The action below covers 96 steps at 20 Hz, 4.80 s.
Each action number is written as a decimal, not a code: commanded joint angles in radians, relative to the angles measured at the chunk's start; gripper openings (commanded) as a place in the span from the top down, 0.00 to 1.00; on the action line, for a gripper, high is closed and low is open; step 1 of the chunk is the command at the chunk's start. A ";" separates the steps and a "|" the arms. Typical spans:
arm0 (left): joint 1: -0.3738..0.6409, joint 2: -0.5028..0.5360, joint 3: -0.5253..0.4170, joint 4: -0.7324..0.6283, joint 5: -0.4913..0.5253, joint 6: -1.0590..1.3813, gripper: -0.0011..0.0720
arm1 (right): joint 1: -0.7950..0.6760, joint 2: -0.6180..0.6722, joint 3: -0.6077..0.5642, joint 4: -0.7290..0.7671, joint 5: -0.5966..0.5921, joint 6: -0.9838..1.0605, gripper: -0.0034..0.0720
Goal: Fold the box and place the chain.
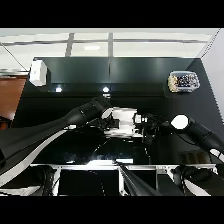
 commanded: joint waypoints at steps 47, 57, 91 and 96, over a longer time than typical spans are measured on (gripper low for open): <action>0.005 0.000 0.000 0.000 0.005 0.001 0.95 | -0.389 -0.105 -0.087 0.255 0.303 1.039 0.94; 0.004 0.000 0.000 -0.001 0.005 0.001 0.95 | -0.346 -0.105 -0.003 0.279 0.417 0.990 0.20; 0.004 0.000 0.000 -0.001 0.009 0.001 0.95 | 0.264 -0.271 0.420 -0.613 0.306 2.065 0.63; 0.004 0.000 0.000 0.000 0.009 0.001 0.95 | 0.292 -0.275 0.437 -0.655 0.325 2.136 0.63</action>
